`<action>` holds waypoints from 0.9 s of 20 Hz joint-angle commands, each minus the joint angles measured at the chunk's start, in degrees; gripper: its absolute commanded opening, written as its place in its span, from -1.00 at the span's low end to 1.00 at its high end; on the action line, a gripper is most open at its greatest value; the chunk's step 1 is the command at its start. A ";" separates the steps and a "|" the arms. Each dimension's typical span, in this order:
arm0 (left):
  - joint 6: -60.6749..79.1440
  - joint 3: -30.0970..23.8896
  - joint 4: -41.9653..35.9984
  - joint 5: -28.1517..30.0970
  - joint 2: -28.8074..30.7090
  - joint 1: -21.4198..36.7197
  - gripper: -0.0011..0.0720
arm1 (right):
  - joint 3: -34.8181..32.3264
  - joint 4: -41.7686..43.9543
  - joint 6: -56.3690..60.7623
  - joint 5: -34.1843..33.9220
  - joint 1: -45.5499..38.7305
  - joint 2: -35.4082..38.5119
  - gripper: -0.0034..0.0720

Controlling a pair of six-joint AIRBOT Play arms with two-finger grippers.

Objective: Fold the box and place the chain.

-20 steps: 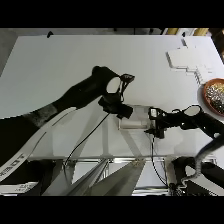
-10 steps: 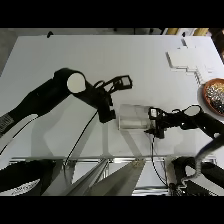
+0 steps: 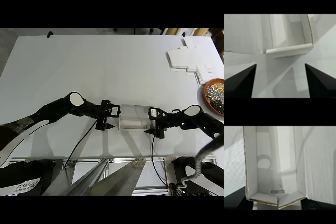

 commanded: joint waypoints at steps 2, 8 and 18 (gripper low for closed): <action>8.41 -0.85 -7.91 1.57 -4.37 -0.20 0.94 | 0.02 0.00 0.00 0.02 -0.02 0.02 -0.02; 8.37 -0.85 -8.76 -3.69 -5.35 -0.20 0.94 | 0.02 0.00 0.00 0.02 -0.02 0.02 -0.02; 8.17 -0.85 -11.63 -3.45 -6.56 -3.04 0.94 | 0.02 0.02 0.00 0.02 -0.02 0.02 -0.02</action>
